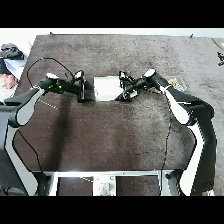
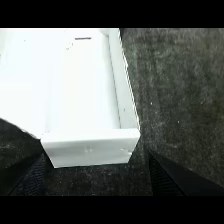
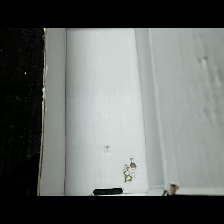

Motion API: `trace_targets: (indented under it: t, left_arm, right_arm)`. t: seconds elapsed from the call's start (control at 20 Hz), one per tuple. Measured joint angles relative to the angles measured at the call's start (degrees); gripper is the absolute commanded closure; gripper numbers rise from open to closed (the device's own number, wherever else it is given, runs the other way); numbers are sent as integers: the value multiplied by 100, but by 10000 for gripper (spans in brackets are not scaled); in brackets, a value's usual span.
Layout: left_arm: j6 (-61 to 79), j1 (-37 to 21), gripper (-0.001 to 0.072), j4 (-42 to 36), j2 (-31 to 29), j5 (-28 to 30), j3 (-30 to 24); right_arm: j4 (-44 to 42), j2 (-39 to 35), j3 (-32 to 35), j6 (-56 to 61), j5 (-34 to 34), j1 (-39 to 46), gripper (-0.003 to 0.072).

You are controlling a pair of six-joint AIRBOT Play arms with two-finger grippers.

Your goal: Fold the box and place the chain.

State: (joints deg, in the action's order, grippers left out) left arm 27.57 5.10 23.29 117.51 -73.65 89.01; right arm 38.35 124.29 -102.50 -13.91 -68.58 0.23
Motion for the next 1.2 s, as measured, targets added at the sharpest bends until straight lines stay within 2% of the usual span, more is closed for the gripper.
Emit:
trace_targets:
  t: [0.3, 0.6, 1.2]
  left_arm:
    - [111, 72, -11, -107, 70, 59, 0]
    - [136, 210, -11, -179, 129, 376, 0]
    - [302, 236, -11, -498, 262, 422, 0]
  right_arm:
    - [2, 0, 0, 0, 0, 0, 521]
    - [2, 0, 0, 2, 0, 0, 521]
    - [2, 0, 0, 2, 0, 0, 521]
